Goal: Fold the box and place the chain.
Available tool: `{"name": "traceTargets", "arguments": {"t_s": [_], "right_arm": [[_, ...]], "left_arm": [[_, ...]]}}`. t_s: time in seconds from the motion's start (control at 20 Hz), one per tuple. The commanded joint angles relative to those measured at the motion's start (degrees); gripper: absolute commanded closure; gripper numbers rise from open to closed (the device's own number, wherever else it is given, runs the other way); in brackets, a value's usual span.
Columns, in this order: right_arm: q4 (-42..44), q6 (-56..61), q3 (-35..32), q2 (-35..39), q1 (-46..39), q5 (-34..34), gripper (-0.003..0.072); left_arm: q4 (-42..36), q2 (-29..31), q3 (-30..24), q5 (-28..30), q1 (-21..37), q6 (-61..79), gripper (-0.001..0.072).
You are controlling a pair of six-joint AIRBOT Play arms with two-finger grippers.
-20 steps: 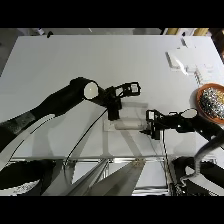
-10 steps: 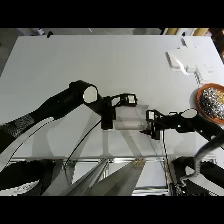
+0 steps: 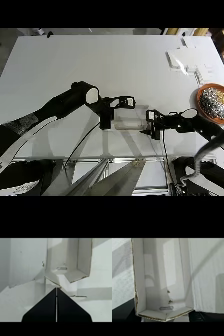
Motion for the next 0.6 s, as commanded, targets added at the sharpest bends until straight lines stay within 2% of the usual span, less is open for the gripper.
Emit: {"name": "traceTargets", "arguments": {"t_s": [0.0, 0.25, 0.35, 0.4, 0.45, 0.55], "right_arm": [[0.02, 0.02, 0.04, 0.02, 0.02, 0.02, 0.0272], [0.02, 0.02, 0.04, 0.04, 0.02, 0.02, 0.0272], [0.00, 0.02, 0.04, 0.04, 0.02, 0.00, 0.0272], [0.02, 0.02, 0.04, 0.04, 0.02, 0.02, 0.0272], [0.02, 0.02, 0.04, 0.04, 0.02, 0.02, 0.0272], [0.02, 0.02, 0.04, 0.02, 0.02, 0.00, 0.0272]], "left_arm": [[1.86, -1.62, -0.02, -0.17, 0.02, 2.25, 0.0694], [4.63, 0.52, -0.26, -2.75, 2.10, 3.19, 0.0617], [3.93, 1.92, -2.84, -3.41, 2.64, 6.97, 0.0590], [3.17, 2.60, -4.81, -2.89, 2.73, 9.97, 0.0539], [1.73, 3.21, -7.06, -1.66, 2.84, 13.60, 0.0533], [-2.58, 3.54, -10.49, 2.86, 3.08, 18.95, 0.0384]]}}
